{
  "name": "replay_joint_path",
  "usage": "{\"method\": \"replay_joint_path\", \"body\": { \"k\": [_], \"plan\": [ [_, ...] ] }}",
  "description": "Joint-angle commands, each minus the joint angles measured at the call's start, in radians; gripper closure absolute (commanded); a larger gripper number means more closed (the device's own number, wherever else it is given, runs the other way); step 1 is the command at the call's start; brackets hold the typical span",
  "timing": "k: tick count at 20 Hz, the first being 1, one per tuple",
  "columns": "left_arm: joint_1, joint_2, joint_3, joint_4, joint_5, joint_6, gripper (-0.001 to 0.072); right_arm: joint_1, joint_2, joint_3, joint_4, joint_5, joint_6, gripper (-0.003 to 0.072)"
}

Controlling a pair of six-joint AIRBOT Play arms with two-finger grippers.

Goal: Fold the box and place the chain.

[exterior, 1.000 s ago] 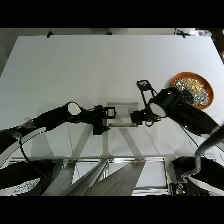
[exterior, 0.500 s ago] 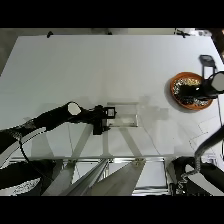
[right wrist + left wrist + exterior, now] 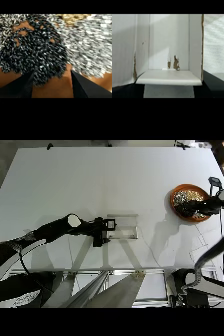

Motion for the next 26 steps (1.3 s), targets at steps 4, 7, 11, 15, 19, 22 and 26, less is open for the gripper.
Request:
{"method": "replay_joint_path", "body": {
  "k": [4, 7, 11, 15, 19, 22, 26],
  "plan": [
    [0.000, 0.001, 0.000, 0.000, 0.000, 0.000, 0.0504, -0.007, -0.062, 0.000, 0.098, 0.013, -0.061, 0.0293],
    [0.000, 0.001, 0.000, 0.000, 0.000, 0.000, 0.0504, -0.007, -0.063, 0.000, 0.115, 0.054, -0.098, 0.0468],
    [0.000, 0.001, 0.000, 0.000, 0.000, 0.000, 0.0504, -0.007, -0.056, 0.000, 0.129, 0.095, -0.122, 0.0675],
    [0.000, 0.001, 0.000, 0.000, 0.000, 0.000, 0.0504, -0.007, 0.034, 0.000, 0.150, 0.115, -0.126, 0.0676],
    [0.000, 0.001, 0.000, 0.000, 0.000, 0.000, 0.0504, -0.007, 0.185, 0.000, 0.199, 0.198, -0.178, 0.0676],
    [0.000, 0.001, 0.000, 0.000, 0.000, 0.000, 0.0504, -0.007, 0.291, 0.000, 0.277, 0.259, -0.204, 0.0676],
    [0.000, 0.001, 0.000, 0.000, 0.000, 0.000, 0.0504, 0.043, 0.448, -0.002, 0.303, 0.357, -0.225, 0.0677]
  ]
}}
